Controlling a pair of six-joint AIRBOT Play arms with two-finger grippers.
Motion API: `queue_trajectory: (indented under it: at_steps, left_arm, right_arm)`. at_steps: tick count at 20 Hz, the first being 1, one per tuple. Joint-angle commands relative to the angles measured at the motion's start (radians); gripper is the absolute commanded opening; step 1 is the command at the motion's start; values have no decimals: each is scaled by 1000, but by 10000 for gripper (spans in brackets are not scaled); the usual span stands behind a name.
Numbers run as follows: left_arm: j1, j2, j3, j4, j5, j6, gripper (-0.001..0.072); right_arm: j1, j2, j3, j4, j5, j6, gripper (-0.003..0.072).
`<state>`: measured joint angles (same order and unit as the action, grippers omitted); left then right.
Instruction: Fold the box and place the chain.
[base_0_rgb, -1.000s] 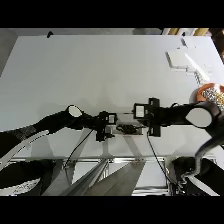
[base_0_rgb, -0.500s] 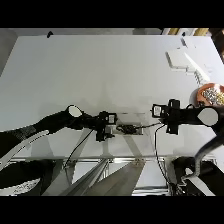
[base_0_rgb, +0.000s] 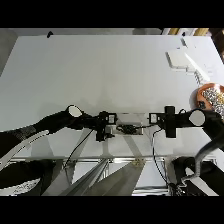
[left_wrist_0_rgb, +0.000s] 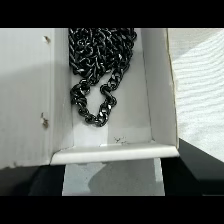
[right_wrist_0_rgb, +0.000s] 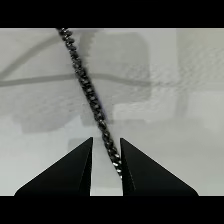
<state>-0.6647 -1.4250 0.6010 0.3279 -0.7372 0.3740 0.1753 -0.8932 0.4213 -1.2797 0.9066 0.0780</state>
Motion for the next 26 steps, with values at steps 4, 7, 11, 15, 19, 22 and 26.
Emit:
queue_trajectory:
  at_steps: [4,7,11,15,19,22,26]
  left_arm:
    - [0,1,0,1,0,0,271]
    - [0,1,0,0,0,0,271]
    - [0,1,0,0,0,0,271]
    - [0,1,0,0,0,0,271]
    - [0,1,0,1,0,0,271]
    - [0,1,0,0,0,0,271]
    - [0,1,0,0,0,0,272]
  right_arm:
    - [-1,-80,-3,0,-39,-47,167]
    - [-1,-103,-3,0,-54,-50,126]
    - [-1,-82,-3,-2,24,-49,16]
    - [-1,76,-3,43,117,-50,16]
    - [32,294,-3,402,114,-197,15]
    - [114,358,-3,568,62,-241,15]
    - [295,336,-3,642,-91,-232,14]
